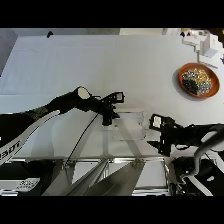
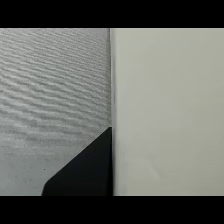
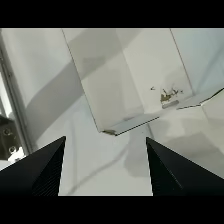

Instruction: Fold the box and place the chain.

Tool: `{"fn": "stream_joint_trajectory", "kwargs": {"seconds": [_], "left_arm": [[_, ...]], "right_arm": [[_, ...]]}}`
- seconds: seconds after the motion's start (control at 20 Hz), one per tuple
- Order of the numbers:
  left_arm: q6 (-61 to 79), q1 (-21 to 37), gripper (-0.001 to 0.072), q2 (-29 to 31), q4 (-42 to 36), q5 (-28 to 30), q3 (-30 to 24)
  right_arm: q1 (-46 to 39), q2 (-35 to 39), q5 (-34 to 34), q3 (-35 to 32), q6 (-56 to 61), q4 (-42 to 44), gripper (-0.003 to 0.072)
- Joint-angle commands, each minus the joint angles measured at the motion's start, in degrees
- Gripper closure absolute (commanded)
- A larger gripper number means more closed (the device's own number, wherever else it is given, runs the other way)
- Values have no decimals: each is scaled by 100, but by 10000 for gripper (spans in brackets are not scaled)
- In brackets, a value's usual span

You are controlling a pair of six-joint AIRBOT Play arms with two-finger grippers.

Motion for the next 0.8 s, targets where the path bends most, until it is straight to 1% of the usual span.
{"fn": "stream_joint_trajectory", "kwargs": {"seconds": [0.0,0.1,0.3,0.35,0.4,0.5,0.6,0.7,0.75], "left_arm": [[2,-2,701,-4,2,2,-2],[2,-4,701,-4,2,0,-2],[2,-4,701,-4,2,0,-2],[2,-2,701,-4,2,2,-2],[2,-4,701,-4,2,2,-2],[2,-2,701,-4,2,2,-2],[2,-4,701,-4,2,0,-2],[2,-4,701,-4,2,0,-2],[2,-4,701,-4,2,2,-2]], "right_arm": [[623,422,-1172,-686,-310,-466,129],[911,713,-1497,-1084,-358,-634,129],[1290,787,-1537,-1510,-601,-669,129],[1390,787,-1650,-1602,-601,-671,122],[1462,782,-1836,-1676,-601,-671,81],[1488,627,-2302,-1716,-595,-669,65],[1488,245,-2800,-1716,-599,-706,65],[1482,-153,-3263,-1716,-599,-933,64],[1482,-245,-3418,-1705,-599,-997,56]]}}
